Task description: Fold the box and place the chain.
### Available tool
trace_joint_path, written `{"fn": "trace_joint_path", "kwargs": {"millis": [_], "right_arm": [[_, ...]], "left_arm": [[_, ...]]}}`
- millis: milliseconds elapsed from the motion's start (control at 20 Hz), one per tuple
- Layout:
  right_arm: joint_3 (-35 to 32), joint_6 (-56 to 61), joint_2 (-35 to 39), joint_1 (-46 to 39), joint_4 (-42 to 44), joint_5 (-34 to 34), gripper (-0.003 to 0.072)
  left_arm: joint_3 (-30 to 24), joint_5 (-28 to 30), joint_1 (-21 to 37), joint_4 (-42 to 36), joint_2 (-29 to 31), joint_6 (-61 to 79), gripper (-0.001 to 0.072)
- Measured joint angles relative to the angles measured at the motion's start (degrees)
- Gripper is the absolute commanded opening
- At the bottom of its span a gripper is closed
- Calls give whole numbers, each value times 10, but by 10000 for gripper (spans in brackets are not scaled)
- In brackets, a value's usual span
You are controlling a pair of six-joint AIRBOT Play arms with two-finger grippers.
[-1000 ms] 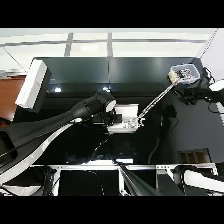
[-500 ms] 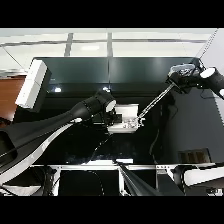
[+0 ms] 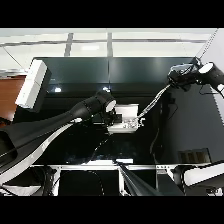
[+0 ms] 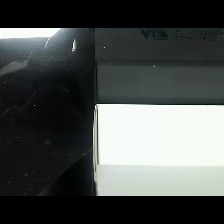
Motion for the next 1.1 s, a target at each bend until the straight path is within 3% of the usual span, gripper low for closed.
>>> {"fn": "trace_joint_path", "kwargs": {"millis": [250,600,850,1100], "right_arm": [[-11,-83,154,-1,-21,71,16],[-31,-145,419,-1,40,152,16],[-34,-164,486,8,149,248,17],[-54,-176,499,99,213,284,17]], "left_arm": [[0,2,0,0,0,0,31],[0,10,0,0,0,0,31],[0,13,0,0,0,0,31],[0,14,0,0,0,0,31]]}}
